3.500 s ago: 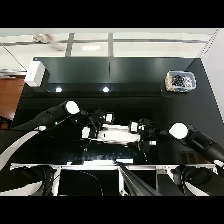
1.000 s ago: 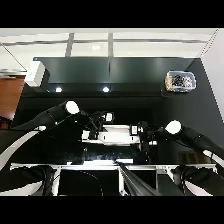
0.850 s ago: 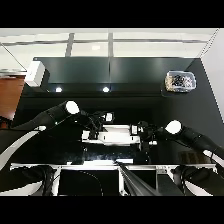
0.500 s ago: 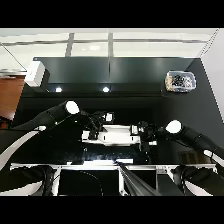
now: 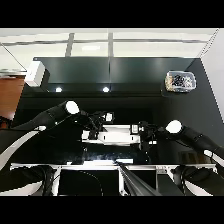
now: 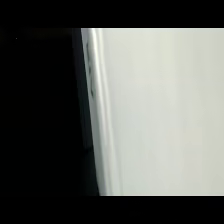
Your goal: Fold the box and place the chain.
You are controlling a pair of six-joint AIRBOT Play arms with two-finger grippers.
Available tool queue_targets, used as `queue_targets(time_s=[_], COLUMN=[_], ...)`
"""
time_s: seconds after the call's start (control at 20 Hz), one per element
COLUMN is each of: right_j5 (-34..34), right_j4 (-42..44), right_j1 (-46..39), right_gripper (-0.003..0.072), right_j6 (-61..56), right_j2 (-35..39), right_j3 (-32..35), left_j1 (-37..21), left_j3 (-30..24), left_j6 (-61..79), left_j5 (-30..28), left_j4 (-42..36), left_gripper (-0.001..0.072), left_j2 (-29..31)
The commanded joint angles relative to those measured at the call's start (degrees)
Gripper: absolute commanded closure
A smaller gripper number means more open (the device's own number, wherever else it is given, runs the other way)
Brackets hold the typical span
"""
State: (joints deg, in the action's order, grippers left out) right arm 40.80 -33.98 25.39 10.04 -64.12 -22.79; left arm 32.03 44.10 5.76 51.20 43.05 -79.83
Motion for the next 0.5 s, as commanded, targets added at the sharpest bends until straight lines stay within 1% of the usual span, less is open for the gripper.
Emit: queue_targets(time_s=[0.0, 0.05, 0.1, 0.15, 0.35, 0.4, 0.45], right_j5=[-0.6, -0.6, -0.5, -0.1, 0.1, 0.1, 0.1], right_j4=[-0.1, -0.2, -0.2, -0.2, -0.2, -0.2, -0.2], right_j1=[0.0, 0.0, 0.0, 0.0, 0.0, 0.0, 0.0], right_gripper=[0.0048, 0.0050, 0.0162, 0.0253, 0.0253, 0.0253, 0.0253], right_j6=[-0.1, 0.0, 0.1, 0.2, 0.3, 0.3, 0.3], right_j2=[0.0, 0.0, 0.0, 0.0, 0.0, 0.0, 0.0], right_j3=[0.0, 0.0, 0.0, 0.0, 0.0, 0.0, 0.0], left_j1=[0.0, 0.0, 0.0, 0.0, 0.0, 0.0, 0.0], left_j3=[0.0, 0.0, 0.0, 0.0, 0.0, 0.0, 0.1], left_j6=[0.0, 0.0, 0.0, 0.0, 0.0, -0.1, -0.2], left_j5=[0.0, 0.0, 0.1, 0.0, 0.1, 0.2, 0.5], left_j4=[0.0, 0.0, 0.0, 0.0, 0.0, 0.0, 0.0], left_gripper=[0.0686, 0.0686, 0.0685, 0.0685, 0.0681, 0.0645, 0.0431], left_j2=[0.0, -0.1, -0.1, -0.1, -0.1, 0.0, 0.3])
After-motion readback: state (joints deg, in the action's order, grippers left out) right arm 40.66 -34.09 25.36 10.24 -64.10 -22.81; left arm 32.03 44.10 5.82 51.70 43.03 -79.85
